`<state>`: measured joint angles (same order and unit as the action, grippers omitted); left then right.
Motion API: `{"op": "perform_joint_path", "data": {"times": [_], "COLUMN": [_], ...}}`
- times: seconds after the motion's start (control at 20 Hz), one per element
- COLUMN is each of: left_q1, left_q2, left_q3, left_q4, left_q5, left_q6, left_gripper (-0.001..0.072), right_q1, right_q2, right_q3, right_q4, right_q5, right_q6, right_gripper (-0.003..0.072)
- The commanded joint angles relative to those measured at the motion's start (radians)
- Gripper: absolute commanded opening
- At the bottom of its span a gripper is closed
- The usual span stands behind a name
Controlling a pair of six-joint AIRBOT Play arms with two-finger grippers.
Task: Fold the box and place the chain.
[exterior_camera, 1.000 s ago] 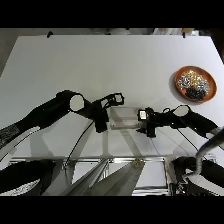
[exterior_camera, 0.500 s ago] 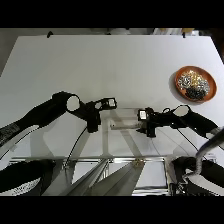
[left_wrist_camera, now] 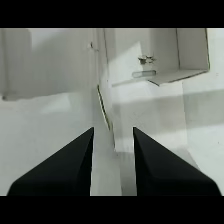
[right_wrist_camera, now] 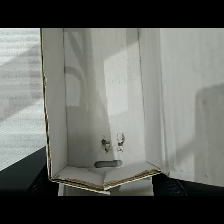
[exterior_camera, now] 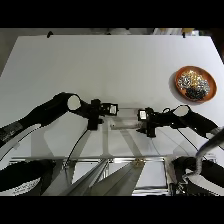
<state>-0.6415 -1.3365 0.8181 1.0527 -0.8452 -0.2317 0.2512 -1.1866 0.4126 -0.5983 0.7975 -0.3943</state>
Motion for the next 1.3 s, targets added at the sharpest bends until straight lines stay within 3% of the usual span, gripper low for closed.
{"op": "perform_joint_path", "data": {"times": [0.0,0.45,0.55,0.95,1.1,1.2,1.25], "left_q1": [0.0,-0.065,-0.065,-0.085,-0.103,-0.108,-0.108], "left_q2": [-0.014,-0.014,-0.014,-0.018,-0.04,-0.044,-0.043], "left_q3": [-0.007,-0.026,-0.026,-0.026,-0.026,-0.026,-0.026], "left_q4": [-0.021,-0.12,-0.122,-0.231,-0.252,-0.275,-0.286], "left_q5": [0.022,0.035,0.029,0.117,0.114,0.116,0.115], "left_q6": [0.034,0.056,0.051,0.048,0.048,0.048,0.048], "left_gripper": [0.028,0.0259,0.0146,0.0146,0.0161,0.0287,0.0292], "right_q1": [0.0,0.0,0.0,0.0,0.0,0.0,0.0], "right_q2": [0.001,0.001,0.001,0.001,0.001,0.001,0.001], "right_q3": [0.001,0.001,0.001,0.001,0.001,0.001,0.001], "right_q4": [0.0,0.0,0.0,0.0,0.0,0.0,0.0], "right_q5": [0.0,0.0,0.0,0.0,0.0,0.0,0.0], "right_q6": [0.0,0.0,0.0,0.0,0.0,0.0,0.0], "right_gripper": [0.0397,0.0397,0.0397,0.0397,0.0397,0.0397,0.0397]}}
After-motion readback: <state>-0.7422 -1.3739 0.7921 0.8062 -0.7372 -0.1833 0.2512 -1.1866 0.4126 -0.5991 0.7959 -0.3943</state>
